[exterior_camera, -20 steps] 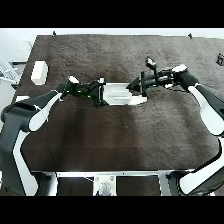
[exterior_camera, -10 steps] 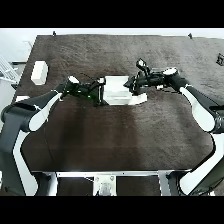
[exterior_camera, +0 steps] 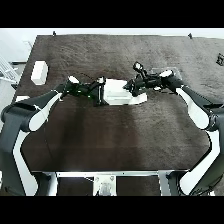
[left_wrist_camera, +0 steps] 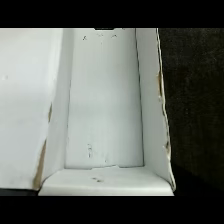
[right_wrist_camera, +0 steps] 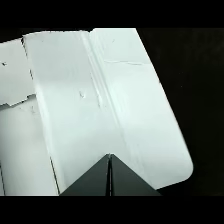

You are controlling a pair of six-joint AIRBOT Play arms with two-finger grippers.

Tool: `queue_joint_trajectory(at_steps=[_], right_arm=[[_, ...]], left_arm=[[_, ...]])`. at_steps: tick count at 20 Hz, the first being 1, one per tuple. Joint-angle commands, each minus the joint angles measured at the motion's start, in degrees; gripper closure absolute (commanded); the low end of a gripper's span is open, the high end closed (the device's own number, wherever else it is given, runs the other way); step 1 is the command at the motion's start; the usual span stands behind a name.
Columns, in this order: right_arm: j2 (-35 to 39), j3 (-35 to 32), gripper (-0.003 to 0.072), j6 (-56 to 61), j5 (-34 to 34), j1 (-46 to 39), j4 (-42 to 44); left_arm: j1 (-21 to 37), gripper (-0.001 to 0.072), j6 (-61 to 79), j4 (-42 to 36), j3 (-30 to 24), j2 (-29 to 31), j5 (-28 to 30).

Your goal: Fold the box and place the chain.

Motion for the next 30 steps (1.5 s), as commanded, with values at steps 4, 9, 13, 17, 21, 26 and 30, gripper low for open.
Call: queue_joint_trajectory(at_steps=[4,9,13,17,21,26,30], right_arm=[[0.8,0.1,0.0684,-3.1,-0.2,0.1,-1.1],[9.0,0.0,0.0685,1.9,-0.7,-1.5,-3.3],[17.3,-2.7,0.0680,4.4,-0.1,-3.5,-15.3],[18.3,-7.1,0.0085,3.5,4.4,-5.2,-21.5],[16.5,-10.3,0.0085,-1.3,4.2,-4.4,-21.9],[13.8,-10.3,0.0086,-1.7,2.2,-1.5,-21.9],[12.4,-10.3,0.0114,-1.7,0.7,0.2,-21.7]], left_arm=[[0.0,0.0182,0.0,0.1,0.0,0.0,0.0],[0.0,0.0182,0.0,0.1,0.0,0.0,0.0],[0.0,0.0182,0.0,0.1,0.0,0.0,0.0],[0.0,0.0182,0.0,0.1,0.0,0.0,0.0],[0.0,0.0182,0.0,0.1,0.0,0.0,0.0],[0.0,0.0182,0.0,0.1,0.0,0.0,0.0],[0.0,0.0183,0.0,0.1,0.0,0.0,0.0]])
